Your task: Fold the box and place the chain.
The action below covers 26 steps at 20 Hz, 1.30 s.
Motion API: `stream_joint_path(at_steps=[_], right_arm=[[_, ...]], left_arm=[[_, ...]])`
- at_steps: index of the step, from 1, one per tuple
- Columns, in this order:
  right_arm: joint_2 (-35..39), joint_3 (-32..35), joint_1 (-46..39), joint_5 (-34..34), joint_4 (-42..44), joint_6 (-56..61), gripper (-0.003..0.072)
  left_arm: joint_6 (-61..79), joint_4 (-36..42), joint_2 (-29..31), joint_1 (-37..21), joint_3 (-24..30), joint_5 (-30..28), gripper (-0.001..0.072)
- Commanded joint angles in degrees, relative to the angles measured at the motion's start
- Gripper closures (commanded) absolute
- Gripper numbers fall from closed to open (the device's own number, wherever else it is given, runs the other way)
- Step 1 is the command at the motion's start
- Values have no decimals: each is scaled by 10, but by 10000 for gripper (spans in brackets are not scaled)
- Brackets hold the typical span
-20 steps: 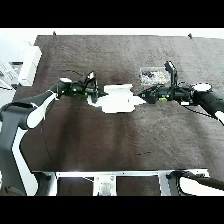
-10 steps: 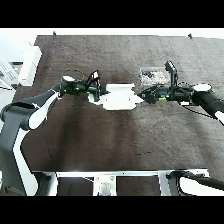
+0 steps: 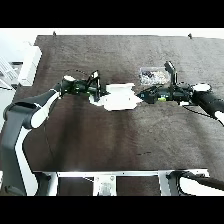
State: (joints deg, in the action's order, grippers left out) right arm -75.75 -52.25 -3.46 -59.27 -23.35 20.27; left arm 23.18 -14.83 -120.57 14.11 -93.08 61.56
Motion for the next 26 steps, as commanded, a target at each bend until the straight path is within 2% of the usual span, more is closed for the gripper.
stream_joint_path(at_steps=[1, 6, 9, 11, 19, 22, 23, 26], right_arm=[[0, 0, 3, -4, 4, 0, 192], [0, 0, 3, -4, 3, 0, 191], [0, 0, 3, -2, 3, -20, 188], [0, 0, 2, -1, 3, -30, 142], [0, 0, 1, -2, 4, -30, 143], [0, 0, 0, 0, 3, -30, 139], [0, 0, -2, 4, 1, -30, 108], [2, 0, -6, -7, -49, -71, 107]], left_arm=[[-7, -2, -13, 0, -22, 20, 691], [-6, -3, -14, 0, -29, 40, 691], [-1, -2, -14, 0, -29, 36, 689], [-1, -3, -14, 0, -29, 32, 688], [24, -16, -22, 0, -29, 38, 689], [24, -15, -23, 0, -29, 25, 687], [23, -14, -23, 0, -29, 21, 687], [23, -13, -23, 0, -29, 21, 687]])
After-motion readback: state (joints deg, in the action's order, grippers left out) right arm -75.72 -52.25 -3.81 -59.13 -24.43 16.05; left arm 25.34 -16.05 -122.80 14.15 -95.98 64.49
